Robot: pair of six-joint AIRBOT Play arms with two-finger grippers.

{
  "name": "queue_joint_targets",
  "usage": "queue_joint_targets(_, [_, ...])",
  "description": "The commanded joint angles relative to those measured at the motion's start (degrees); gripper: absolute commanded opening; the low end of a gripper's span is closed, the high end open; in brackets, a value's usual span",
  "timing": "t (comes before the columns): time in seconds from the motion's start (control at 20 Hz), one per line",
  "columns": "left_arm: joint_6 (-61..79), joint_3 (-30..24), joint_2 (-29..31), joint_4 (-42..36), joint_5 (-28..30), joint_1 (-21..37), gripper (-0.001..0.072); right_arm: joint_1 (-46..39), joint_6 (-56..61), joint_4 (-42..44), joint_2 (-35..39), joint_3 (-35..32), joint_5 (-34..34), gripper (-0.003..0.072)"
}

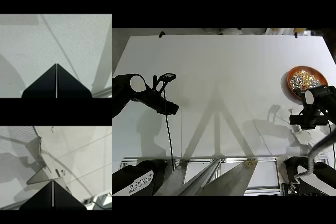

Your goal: Fold the box and place the chain.

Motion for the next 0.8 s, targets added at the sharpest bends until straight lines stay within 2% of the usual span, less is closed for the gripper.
queue_joint_targets(0.0, [0.0, 0.0, 0.0, 0.0, 0.0, 0.0, 0.0008, 0.0, 0.0, 0.0, 0.0, 0.0, 0.0, 0.0018])
queue_joint_targets(0.45, [0.0, 0.0, 0.0, 0.0, 0.0, 0.0, 0.0008, 0.0, 0.0, 0.0, 0.0, 0.0, -0.2, 0.0018])
queue_joint_targets(0.65, [0.0, 0.0, 0.0, 0.0, 0.0, 0.0, 0.0008, 0.0, -2.3, -1.8, 0.0, 0.0, -9.3, 0.0019])
queue_joint_targets(0.75, [0.0, 0.0, 0.0, 0.0, 0.0, 0.0, 0.0008, 0.0, -8.5, -6.6, 0.0, 0.0, -13.7, 0.0019])
